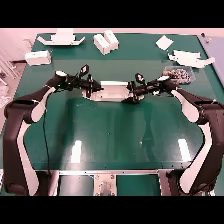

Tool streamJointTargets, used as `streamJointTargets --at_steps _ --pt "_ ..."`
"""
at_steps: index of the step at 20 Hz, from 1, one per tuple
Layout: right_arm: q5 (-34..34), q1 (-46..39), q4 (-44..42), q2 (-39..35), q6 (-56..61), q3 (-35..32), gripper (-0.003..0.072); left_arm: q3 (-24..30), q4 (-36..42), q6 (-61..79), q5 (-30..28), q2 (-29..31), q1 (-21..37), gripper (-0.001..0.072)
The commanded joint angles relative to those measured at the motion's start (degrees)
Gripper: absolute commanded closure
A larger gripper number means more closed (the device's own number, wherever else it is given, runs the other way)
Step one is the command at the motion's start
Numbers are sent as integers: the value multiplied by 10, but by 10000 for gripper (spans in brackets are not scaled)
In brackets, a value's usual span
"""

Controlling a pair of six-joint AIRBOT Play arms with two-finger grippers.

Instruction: Fold the box and place the chain.

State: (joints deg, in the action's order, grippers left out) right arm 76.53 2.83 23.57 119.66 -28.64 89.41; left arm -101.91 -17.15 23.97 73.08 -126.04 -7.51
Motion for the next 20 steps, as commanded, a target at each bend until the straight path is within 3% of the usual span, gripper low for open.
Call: streamJointTargets --at_steps 1,7,8,12,20 --pt "-5 1 7 1 1 2 15 0 0 0 0 0 1 690" --pt "-13 2 4 1 1 2 17 0 0 0 0 0 1 690" --pt "-13 2 4 1 1 2 70 0 0 0 0 0 1 690" --pt "-13 2 5 1 1 2 140 0 0 0 0 0 1 690" --pt "-13 2 5 1 1 2 160 0 0 0 0 0 1 690"
